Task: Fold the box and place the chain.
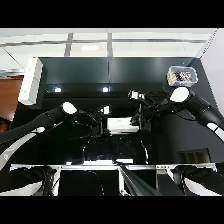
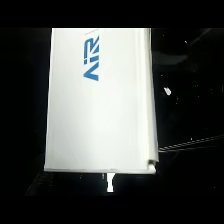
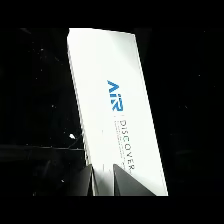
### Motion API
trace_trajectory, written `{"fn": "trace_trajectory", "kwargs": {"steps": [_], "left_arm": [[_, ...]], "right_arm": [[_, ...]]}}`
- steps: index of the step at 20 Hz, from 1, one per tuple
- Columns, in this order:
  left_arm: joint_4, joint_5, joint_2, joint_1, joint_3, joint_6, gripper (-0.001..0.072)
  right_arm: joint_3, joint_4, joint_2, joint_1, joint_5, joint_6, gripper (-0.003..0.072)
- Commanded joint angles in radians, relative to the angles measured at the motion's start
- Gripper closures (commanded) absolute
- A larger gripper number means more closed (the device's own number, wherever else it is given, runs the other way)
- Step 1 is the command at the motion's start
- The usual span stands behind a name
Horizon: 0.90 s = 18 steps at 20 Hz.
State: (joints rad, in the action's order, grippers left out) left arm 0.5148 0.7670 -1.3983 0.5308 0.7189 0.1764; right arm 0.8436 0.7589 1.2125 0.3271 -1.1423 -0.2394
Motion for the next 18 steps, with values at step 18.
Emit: {"fn": "trace_trajectory", "kwargs": {"steps": [18], "left_arm": [[0.000, 0.000, 0.000, 0.000, 0.000, 0.000, 0.0304]], "right_arm": [[0.001, -0.003, -0.001, -0.001, 0.005, -0.021, 0.0565]]}}
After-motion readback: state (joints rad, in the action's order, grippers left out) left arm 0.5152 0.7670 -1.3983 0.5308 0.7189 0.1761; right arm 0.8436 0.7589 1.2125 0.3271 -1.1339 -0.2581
